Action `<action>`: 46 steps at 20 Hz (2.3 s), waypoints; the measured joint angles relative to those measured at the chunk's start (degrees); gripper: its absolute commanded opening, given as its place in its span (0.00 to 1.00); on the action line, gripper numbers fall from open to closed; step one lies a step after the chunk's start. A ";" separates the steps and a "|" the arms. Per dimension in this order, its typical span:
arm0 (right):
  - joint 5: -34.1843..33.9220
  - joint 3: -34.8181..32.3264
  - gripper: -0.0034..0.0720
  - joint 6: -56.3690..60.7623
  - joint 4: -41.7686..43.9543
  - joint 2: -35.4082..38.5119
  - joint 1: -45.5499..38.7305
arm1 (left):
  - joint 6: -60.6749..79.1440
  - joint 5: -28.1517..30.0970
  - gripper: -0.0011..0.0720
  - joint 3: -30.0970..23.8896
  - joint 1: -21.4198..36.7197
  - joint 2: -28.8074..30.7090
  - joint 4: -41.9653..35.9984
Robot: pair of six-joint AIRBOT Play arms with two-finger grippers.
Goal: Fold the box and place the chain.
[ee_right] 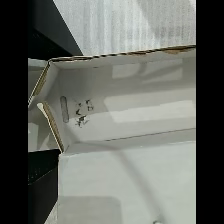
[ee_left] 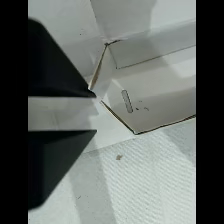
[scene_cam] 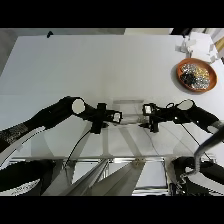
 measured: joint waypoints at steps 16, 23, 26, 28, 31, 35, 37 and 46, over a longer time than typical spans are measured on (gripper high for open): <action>0.00 0.00 0.59 -0.02 0.00 0.00 0.00 | -5.84 -5.46 0.26 0.00 1.55 -0.02 1.81; 0.00 0.00 0.59 -0.02 0.00 0.00 0.00 | -7.58 0.42 0.52 0.00 2.10 -0.02 1.92; 0.00 0.00 0.59 0.00 0.00 0.00 0.00 | -5.90 2.14 0.52 0.00 1.51 -0.04 0.50; 0.02 0.00 0.59 0.00 0.00 0.00 0.00 | -4.90 2.58 0.50 0.00 1.07 -0.09 -0.50; 0.00 0.00 0.59 0.00 0.02 0.00 0.00 | -3.78 2.99 0.44 0.00 0.50 -0.20 -1.77; 0.02 0.00 0.59 -0.02 0.00 0.00 0.00 | -3.19 3.17 0.44 0.00 0.13 -0.70 -3.06; 0.00 0.00 0.59 -0.02 0.00 0.00 0.00 | -3.04 3.26 0.44 0.00 0.04 -1.07 -3.76; 0.02 0.00 0.59 -0.02 0.00 0.00 0.00 | -2.84 3.41 0.43 0.00 -0.02 -1.79 -5.81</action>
